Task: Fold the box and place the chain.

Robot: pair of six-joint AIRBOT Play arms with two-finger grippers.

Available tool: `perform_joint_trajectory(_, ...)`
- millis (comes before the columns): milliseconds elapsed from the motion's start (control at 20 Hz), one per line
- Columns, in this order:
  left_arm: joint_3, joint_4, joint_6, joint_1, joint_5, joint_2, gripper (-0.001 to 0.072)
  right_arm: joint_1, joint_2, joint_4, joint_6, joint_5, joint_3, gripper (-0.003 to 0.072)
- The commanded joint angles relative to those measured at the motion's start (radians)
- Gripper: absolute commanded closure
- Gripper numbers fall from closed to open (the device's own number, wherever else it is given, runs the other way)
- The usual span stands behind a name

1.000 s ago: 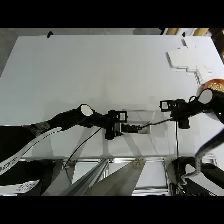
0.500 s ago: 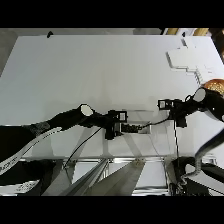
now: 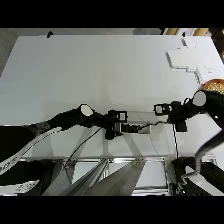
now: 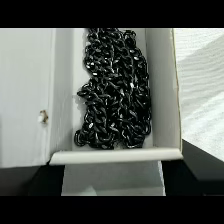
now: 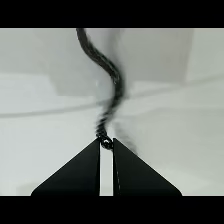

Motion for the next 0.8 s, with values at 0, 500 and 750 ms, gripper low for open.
perform_joint_trajectory(0, 0.001, 0.001, 0.001, -0.001, 0.000, 0.001, 0.0418, 0.061, 0.182, 0.035, 0.080, 0.087, 0.001, 0.0671)
perform_joint_trajectory(500, 0.001, 0.000, 0.000, 0.000, 0.000, 0.001, 0.0418, 0.349, 0.359, 0.358, 0.087, -0.064, -0.030, 0.0671)
perform_joint_trajectory(750, 0.001, 0.000, 0.000, 0.000, 0.000, 0.001, 0.0418, 0.463, 0.285, 0.362, 0.088, -0.165, -0.090, 0.0670)
